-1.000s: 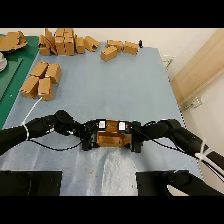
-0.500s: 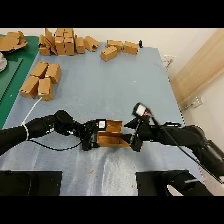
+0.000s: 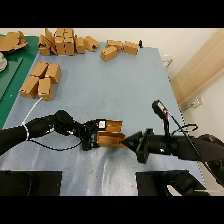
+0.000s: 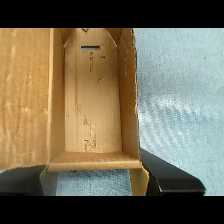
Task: Fold the box.
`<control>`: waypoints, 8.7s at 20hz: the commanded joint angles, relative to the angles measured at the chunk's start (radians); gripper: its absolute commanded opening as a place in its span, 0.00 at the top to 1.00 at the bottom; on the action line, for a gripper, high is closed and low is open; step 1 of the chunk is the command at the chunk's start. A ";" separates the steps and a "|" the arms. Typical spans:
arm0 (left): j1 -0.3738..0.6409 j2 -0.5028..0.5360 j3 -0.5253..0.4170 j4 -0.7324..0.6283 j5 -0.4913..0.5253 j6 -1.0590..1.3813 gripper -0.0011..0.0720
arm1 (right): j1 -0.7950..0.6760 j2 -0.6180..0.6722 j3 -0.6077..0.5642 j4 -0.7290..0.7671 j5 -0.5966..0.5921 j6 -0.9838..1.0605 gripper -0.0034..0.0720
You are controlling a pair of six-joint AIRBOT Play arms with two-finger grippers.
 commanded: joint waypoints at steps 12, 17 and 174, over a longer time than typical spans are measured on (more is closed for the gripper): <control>0.000 0.000 0.001 0.000 0.000 0.000 0.41 | -0.249 -0.596 0.036 0.588 -0.112 -0.324 0.95; 0.000 0.000 0.001 0.000 0.000 0.000 0.41 | -0.323 -0.734 0.035 0.663 -0.111 -0.456 0.95; 0.000 0.000 0.001 0.000 -0.007 0.000 0.41 | -0.003 -0.448 -0.132 -0.489 0.266 0.656 0.95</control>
